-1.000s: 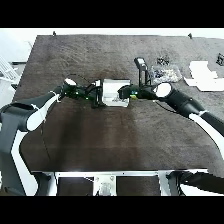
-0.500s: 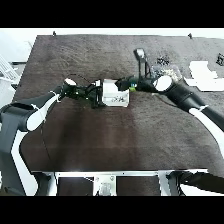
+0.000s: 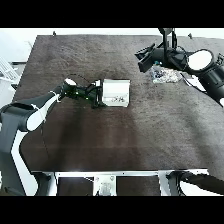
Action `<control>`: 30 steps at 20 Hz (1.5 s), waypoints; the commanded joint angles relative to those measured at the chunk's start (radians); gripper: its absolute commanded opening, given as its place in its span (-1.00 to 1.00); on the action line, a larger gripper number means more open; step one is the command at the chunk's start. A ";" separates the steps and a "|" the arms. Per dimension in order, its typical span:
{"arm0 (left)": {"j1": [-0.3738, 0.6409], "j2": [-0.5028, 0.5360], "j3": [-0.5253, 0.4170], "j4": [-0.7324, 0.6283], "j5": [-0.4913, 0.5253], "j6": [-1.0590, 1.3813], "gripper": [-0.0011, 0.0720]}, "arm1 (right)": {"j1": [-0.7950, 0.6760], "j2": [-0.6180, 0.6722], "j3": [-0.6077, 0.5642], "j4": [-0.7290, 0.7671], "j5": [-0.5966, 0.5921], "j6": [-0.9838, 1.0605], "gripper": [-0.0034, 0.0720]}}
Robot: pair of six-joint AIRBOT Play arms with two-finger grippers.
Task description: Fold the box and place the chain.
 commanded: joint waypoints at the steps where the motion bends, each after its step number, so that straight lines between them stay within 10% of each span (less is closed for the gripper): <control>1: 0.000 0.000 0.000 0.000 0.005 0.000 -0.32 | -0.107 -0.119 0.066 0.201 0.191 -0.338 -0.59; 16: 0.000 0.000 0.000 0.000 0.004 0.000 -0.32 | -0.113 -0.488 0.244 0.369 0.629 -0.454 -0.58; 27: 0.000 0.000 0.000 0.000 0.005 0.000 -0.32 | -0.104 -0.479 0.358 0.454 0.710 -0.455 -0.50; 30: 0.000 0.000 0.000 0.000 0.005 0.000 -0.32 | -0.114 -0.484 0.384 0.445 0.576 -0.467 -0.54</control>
